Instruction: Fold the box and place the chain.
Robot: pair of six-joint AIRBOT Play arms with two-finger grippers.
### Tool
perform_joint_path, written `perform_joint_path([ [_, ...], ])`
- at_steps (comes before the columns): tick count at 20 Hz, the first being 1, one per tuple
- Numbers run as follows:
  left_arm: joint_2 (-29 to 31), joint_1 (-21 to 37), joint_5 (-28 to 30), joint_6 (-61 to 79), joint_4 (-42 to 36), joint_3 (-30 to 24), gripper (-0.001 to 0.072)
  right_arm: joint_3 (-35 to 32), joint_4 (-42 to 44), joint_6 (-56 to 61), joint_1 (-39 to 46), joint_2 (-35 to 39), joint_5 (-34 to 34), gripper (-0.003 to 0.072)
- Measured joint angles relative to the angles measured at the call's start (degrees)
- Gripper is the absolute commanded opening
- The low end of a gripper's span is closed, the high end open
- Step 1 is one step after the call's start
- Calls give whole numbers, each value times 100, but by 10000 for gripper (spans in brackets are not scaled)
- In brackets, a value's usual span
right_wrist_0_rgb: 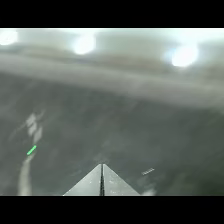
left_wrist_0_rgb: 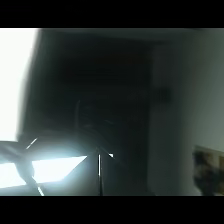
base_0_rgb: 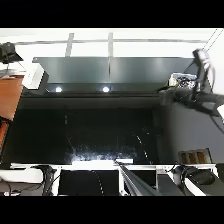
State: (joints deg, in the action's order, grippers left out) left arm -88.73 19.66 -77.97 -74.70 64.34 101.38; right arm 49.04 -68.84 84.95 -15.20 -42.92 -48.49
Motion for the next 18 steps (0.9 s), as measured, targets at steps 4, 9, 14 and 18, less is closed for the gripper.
perform_joint_path([
  [4,2037,-953,1617,203,-26,-2544,23,256,-1351,597,17,76,-525,20],
  [9,4000,-2109,3067,420,-35,-5250,22,-1104,-2433,1797,22,667,-101,22],
  [14,4957,-2562,3915,468,-28,-6900,25,-1768,-2651,2393,22,890,621,21],
  [18,5149,-2647,4367,485,-72,-7296,26,-1888,-2699,2527,22,927,839,21],
])
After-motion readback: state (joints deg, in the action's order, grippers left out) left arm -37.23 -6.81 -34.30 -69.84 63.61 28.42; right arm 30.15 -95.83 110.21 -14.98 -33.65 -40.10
